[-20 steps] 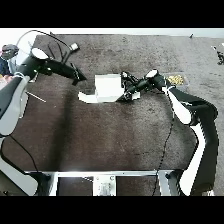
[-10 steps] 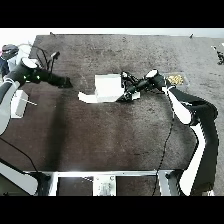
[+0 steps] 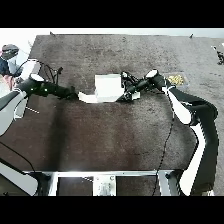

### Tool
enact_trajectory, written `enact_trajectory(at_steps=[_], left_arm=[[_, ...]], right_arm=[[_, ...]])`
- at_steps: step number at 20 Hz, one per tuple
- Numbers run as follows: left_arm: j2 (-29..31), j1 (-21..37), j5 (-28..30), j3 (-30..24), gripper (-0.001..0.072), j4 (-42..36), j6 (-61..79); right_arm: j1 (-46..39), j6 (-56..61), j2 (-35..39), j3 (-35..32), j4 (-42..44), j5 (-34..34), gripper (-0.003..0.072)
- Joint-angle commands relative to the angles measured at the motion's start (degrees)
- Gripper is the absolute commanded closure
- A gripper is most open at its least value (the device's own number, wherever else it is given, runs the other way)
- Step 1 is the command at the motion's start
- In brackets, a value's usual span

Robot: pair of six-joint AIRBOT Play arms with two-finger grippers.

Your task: Fold the box and place the chain.

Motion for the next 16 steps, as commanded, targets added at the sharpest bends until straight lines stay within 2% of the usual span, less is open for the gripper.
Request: enact_trajectory(at_steps=[1,4,12,13,14,16], left_arm=[[-0.1,-3.2,3.0,-1.4,0.0698,-2.2,0.1],[-0.7,-5.9,4.8,-1.4,0.0697,-4.2,0.1],[-0.5,-5.9,4.5,0.2,0.0694,-10.3,0.8],[-0.5,-5.9,4.2,0.2,0.0546,-11.3,1.4],[-0.5,-5.9,3.3,0.2,0.0272,-13.0,2.6],[-0.5,-5.9,2.8,0.2,0.0241,-15.8,3.7]], right_arm=[[0.0,0.0,0.0,0.0,0.0,0.0,0.0081],[0.0,0.0,0.0,0.0,0.0,0.0,0.0081],[0.0,0.0,0.0,0.0,0.0,0.0,0.0081],[0.0,0.0,0.0,0.0,0.0,0.0,0.0081],[0.0,0.0,0.0,0.0,0.0,0.0,0.0081],[0.0,0.0,0.0,0.0,0.0,0.0,0.0081]])
